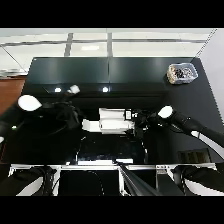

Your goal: Fold the box and place the chain.

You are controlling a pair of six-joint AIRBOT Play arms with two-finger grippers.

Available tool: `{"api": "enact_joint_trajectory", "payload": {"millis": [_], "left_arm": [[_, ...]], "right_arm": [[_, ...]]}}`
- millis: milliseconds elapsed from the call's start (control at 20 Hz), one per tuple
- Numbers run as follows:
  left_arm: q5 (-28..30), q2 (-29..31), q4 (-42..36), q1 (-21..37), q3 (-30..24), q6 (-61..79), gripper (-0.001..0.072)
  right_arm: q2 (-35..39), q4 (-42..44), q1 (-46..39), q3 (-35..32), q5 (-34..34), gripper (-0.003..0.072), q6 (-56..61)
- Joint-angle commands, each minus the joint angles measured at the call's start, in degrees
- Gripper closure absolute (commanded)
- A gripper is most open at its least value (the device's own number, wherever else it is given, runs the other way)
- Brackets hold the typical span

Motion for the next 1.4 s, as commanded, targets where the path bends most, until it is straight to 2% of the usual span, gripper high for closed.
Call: {"api": "enact_joint_trajectory", "payload": {"millis": [0, 100, 200, 300, 450, 650, 800, 1000, 1050, 1100, 1150, 1200, 1250, 1350], "left_arm": [[-8.61, 3.8, 8.63, 11.89, -0.55, -29.73, 0.0679], [-10.47, 2.29, 6.99, 18.08, -3.21, -41.16, 0.0679], [-12.79, -1.29, 0.66, 21.7, -6.29, -39.08, 0.0679], [-13.44, -6.01, -6.67, 22.36, -8.31, -34.71, 0.0678], [-9.22, -12.72, -9.49, 19.02, -8.26, -32.79, 0.0679], [-2.27, -17.73, -11.47, 10.23, -8.22, -32.94, 0.0679], [-0.44, -19.32, -13.73, 5.81, -7.08, -32.59, 0.0679], [0.28, -22.14, -14.67, 2.14, -2.78, -31.21, 0.0676], [-0.13, -22.16, -14.64, 1.92, -1.53, -30.58, 0.0642], [-1.16, -22.14, -14.64, 1.97, -0.35, -29.51, 0.0467], [-2.47, -22.14, -14.47, 2.21, 0.9, -28.81, 0.0241], [-3.85, -22.12, -14.38, 2.38, 2.01, -28.2, 0.0108], [-4.79, -22.12, -14.45, 2.47, 3.02, -28.2, 0.0061], [-6.58, -22.12, -14.95, 2.36, 4.57, -28.22, 0.0061]], "right_arm": [[0.0, 0.0, 0.0, 0.02, 0.04, 0.0263, 0.02], [0.0, 0.0, 0.0, 0.02, 0.04, 0.0263, 0.02], [0.0, 0.0, 0.0, 0.02, 0.04, 0.0263, 0.02], [0.0, 0.0, 0.0, 0.02, 0.07, 0.0263, 0.02], [0.0, 0.02, 0.0, 0.02, 0.04, 0.0263, 0.02], [0.0, 0.02, 0.0, 0.02, 0.04, 0.0263, 0.02], [0.0, 0.0, 0.0, 0.02, 0.07, 0.0262, 0.02], [0.0, 0.02, 0.0, 0.02, 0.04, 0.0263, 0.02], [0.0, 0.02, 0.0, 0.02, 0.07, 0.0263, 0.02], [0.0, 0.0, 0.0, 0.02, 0.04, 0.0263, 0.02], [0.0, 0.0, 0.02, 0.02, 0.04, 0.0263, 0.02], [0.0, 0.02, 0.02, 0.02, 0.04, 0.0263, 0.02], [0.0, 0.0, 0.0, 0.02, 0.07, 0.0263, 0.02], [0.0, 0.0, 0.0, 0.02, 0.07, 0.0263, 0.02]]}}
